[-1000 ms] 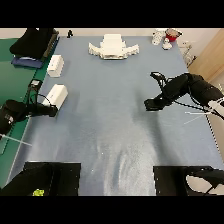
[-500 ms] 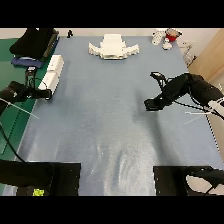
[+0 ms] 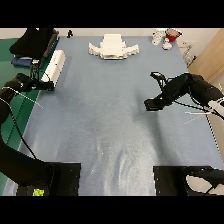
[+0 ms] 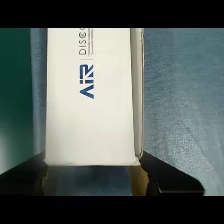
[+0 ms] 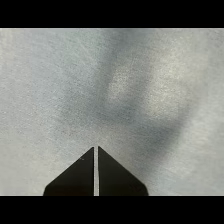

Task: Fold the box.

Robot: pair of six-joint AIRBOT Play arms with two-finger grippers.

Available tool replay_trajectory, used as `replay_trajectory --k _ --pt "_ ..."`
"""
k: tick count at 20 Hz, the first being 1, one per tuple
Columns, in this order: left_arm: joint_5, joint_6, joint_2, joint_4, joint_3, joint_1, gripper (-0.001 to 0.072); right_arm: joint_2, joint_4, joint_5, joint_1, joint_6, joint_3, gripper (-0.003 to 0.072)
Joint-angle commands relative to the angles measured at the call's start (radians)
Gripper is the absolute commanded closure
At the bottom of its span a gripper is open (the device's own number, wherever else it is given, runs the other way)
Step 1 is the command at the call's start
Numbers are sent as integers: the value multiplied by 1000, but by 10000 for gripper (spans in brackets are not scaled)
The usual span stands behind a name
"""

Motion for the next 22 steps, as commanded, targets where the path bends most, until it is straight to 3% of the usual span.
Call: replay_trajectory --k 1,13,14,16,22 --pt "1 0 -20 -2 25 -4 183 -1 0 0 0 0 1 648" --pt "-21 0 -35 -16 25 -22 182 -1 0 0 0 0 1 649" --pt "-21 0 -37 -16 25 -22 163 -1 0 0 0 0 1 649" --pt "-19 0 -37 -16 25 -21 7 -1 0 0 0 0 1 649" --pt "-63 0 -5 -13 27 -13 6 -1 0 0 0 0 1 649"
